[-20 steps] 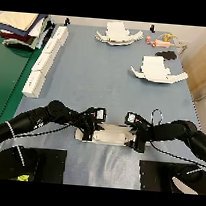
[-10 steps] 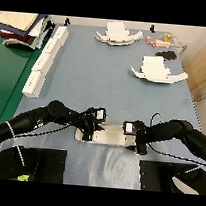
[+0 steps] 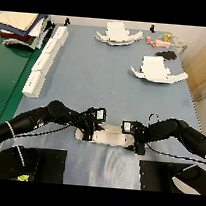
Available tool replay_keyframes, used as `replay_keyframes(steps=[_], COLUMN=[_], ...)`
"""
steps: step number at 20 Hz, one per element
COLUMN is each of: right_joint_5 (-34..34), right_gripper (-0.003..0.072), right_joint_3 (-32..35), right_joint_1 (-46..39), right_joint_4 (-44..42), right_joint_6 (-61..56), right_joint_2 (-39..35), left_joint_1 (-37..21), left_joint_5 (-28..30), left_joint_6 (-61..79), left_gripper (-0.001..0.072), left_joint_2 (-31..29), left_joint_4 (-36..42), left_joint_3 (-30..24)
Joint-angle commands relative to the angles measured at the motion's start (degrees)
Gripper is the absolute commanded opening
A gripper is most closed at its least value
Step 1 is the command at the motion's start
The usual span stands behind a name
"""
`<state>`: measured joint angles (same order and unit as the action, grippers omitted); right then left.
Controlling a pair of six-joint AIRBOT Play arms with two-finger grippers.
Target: Fold the box.
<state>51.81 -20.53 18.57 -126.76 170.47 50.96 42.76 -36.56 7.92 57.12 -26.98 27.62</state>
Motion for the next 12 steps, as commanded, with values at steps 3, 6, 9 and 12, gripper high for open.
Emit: replay_keyframes(steps=[3,6,9,12], right_joint_5=[-1.88,-2.23,-3.43,-3.32], right_gripper=[0.0720,0.0720,0.0720,0.0598], right_joint_3=[0.02,0.04,0.07,0.09], right_joint_1=[0.00,0.02,0.11,0.09], right_joint_4=[-0.17,-0.17,-0.59,-0.55], right_joint_6=[-0.04,0.13,0.13,0.13], right_joint_2=[1.29,2.25,3.37,3.37], left_joint_1=[0.02,0.02,0.02,0.02], left_joint_5=[0.00,0.00,0.00,0.00], left_joint_6=[0.00,0.00,0.00,0.00], left_gripper=[0.0013,0.0013,0.0013,0.0013], left_joint_2=[0.02,0.02,0.02,0.02], left_joint_4=[-0.02,-0.02,-0.02,-0.02], left_joint_3=[0.07,0.07,0.07,0.07])
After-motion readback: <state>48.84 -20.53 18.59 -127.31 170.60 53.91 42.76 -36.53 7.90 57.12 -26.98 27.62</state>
